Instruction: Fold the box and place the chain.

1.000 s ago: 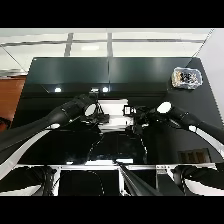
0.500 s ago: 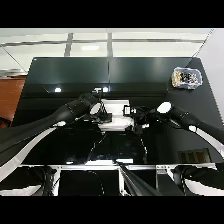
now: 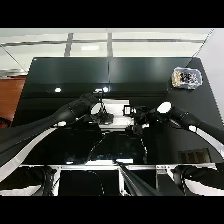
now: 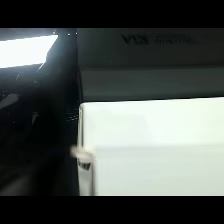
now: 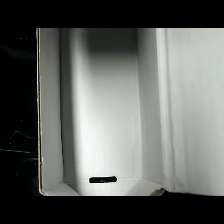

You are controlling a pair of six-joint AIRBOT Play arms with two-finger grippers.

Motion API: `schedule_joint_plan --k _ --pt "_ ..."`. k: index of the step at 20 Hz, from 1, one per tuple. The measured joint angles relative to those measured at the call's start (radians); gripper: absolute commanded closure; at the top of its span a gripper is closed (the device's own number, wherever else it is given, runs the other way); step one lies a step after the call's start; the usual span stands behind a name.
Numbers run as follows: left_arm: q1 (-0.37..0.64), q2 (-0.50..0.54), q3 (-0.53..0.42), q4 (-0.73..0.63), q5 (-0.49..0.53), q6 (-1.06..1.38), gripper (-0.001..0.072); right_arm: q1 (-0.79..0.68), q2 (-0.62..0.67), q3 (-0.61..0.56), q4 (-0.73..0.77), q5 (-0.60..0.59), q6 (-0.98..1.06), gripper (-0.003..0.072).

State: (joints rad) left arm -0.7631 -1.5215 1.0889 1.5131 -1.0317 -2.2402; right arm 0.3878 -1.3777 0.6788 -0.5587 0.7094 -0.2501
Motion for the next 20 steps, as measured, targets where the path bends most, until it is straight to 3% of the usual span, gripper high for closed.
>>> schedule_joint_plan --k 1,2,3,4,8,9,10,20 --pt "0.0 0.0 0.0 0.0 0.0 -0.005 0.0459 0.0 0.0 0.0 0.0 0.0 0.0 0.0448" --pt "0.0 0.0 0.0 0.0 0.0 -0.011 0.0569 0.0 0.0 0.0 0.0 0.0 0.0 0.0448" --pt "0.0 0.0 0.0 0.003 -0.004 -0.013 0.0585 0.0 0.0 0.0 0.0 0.0 0.002 0.0449" --pt "0.0 0.0 0.0 0.005 -0.001 -0.017 0.0686 0.0 0.0 0.0 0.0 0.0 0.003 0.0449" --pt "0.002 0.0 0.0 0.013 -0.001 -0.014 0.0687 0.0 0.0 0.0 0.0 0.0 0.002 0.0444" --pt "0.002 0.0 0.0 0.014 -0.001 -0.012 0.0686 0.0 0.0 0.0 0.001 0.0 0.002 0.0239" --pt "0.002 0.0 0.0 0.016 0.0 -0.011 0.0687 0.0 0.0 0.0 0.001 0.0 0.002 -0.0028" --pt "0.004 0.012 0.0 0.022 -0.03 0.013 0.0686 -0.001 0.102 0.0 -0.137 0.063 0.123 -0.0019"
